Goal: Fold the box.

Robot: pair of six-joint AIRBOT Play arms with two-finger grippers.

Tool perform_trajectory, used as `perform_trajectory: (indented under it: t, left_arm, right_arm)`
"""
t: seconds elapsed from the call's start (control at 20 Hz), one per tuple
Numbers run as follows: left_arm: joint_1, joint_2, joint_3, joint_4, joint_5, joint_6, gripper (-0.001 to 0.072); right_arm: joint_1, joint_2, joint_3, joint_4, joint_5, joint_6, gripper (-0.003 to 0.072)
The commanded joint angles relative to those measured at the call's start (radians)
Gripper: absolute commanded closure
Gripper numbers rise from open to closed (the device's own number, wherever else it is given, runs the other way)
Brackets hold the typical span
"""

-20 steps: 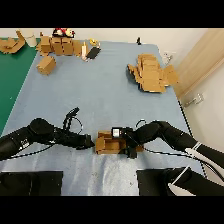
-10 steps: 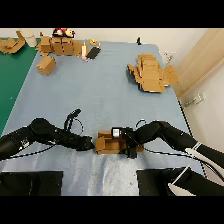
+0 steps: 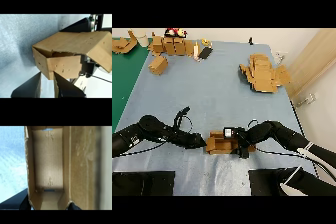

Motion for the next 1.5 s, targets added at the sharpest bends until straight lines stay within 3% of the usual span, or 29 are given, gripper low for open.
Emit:
perform_trajectory:
  t: [0.0,0.3,0.35,0.4,0.45,0.7,1.15,1.45]
  left_arm:
    - [-0.021,0.0,0.001,-0.056,0.01,0.015,0.0463]
    - [-0.056,0.0,0.001,-0.104,0.093,0.057,0.0462]
    - [-0.056,0.0,0.001,-0.099,0.105,0.066,0.0436]
    - [-0.056,0.0,0.001,-0.097,0.105,0.095,0.0225]
    - [-0.061,0.0,0.001,-0.097,0.105,0.1,0.0155]
    - [-0.098,0.0,0.005,-0.029,0.13,-0.017,0.0155]
    - [-0.357,-0.004,0.161,0.661,0.231,-0.708,0.0155]
    - [-0.407,-0.087,0.237,0.738,0.155,-0.813,0.0155]
  right_arm:
    - [0.0,0.0,0.0,0.0,0.0,0.0,0.0182]
    - [0.0,0.0,0.0,0.0,0.0,0.0,0.0182]
    - [0.0,0.0,0.0,0.0,0.0,0.0,0.0181]
    - [0.0,0.0,0.0,0.0,0.0,0.0,0.0182]
    - [0.0,0.0,0.0,0.0,0.0,0.0,0.0182]
    - [0.0,0.0,0.0,0.0,0.0,0.0,0.0182]
    - [0.0,0.0,0.0,0.0,0.0,0.0,0.0182]
    - [0.0,0.0,0.0,0.0,0.0,0.0,0.0182]
